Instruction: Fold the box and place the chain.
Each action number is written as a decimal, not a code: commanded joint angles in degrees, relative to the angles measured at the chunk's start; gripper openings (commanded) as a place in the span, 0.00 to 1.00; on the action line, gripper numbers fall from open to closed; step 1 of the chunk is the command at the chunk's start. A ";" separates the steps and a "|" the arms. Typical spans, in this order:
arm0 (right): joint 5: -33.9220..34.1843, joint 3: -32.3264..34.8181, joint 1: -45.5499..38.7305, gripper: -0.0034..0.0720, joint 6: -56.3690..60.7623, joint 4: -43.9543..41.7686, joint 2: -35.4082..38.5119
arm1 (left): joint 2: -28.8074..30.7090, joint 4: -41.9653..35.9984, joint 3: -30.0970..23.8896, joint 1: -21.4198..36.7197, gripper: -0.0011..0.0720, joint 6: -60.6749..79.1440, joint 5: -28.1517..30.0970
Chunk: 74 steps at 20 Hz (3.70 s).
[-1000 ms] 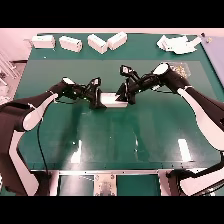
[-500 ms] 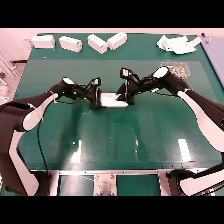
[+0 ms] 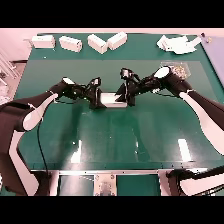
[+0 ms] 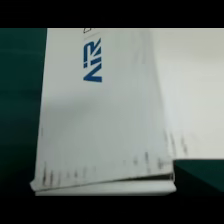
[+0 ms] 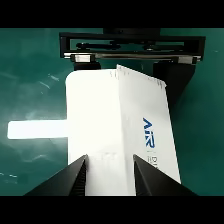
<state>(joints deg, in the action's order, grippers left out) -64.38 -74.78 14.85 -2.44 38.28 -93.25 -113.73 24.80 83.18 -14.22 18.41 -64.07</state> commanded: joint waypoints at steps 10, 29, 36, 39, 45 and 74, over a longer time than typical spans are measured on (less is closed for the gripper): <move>3.54 2.99 -0.11 0.40 -1.70 -0.35 0.42 | 0.04 0.00 -0.02 -0.02 0.82 0.00 0.02; 3.80 3.30 0.87 0.41 -4.07 -0.37 1.01 | 0.04 0.02 -0.02 -0.02 0.82 0.00 0.02; 9.38 5.40 0.74 0.40 -8.39 -1.05 1.03 | 0.04 0.02 -0.02 -0.02 0.81 0.00 0.02; 9.53 5.38 0.72 0.40 -10.56 -1.88 1.03 | 0.04 0.02 -0.02 -0.02 0.82 0.00 0.02; 9.53 5.35 0.76 0.40 -11.58 -2.32 1.14 | 0.04 0.02 -0.02 -0.02 0.82 0.00 0.02; 8.98 5.31 -0.26 0.52 -11.78 -3.67 1.27 | 0.04 0.02 -0.02 -0.02 0.81 0.00 0.02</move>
<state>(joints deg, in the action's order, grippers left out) -56.31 -69.01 14.55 -14.22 34.59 -91.94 -113.73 24.80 83.18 -14.22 18.41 -64.05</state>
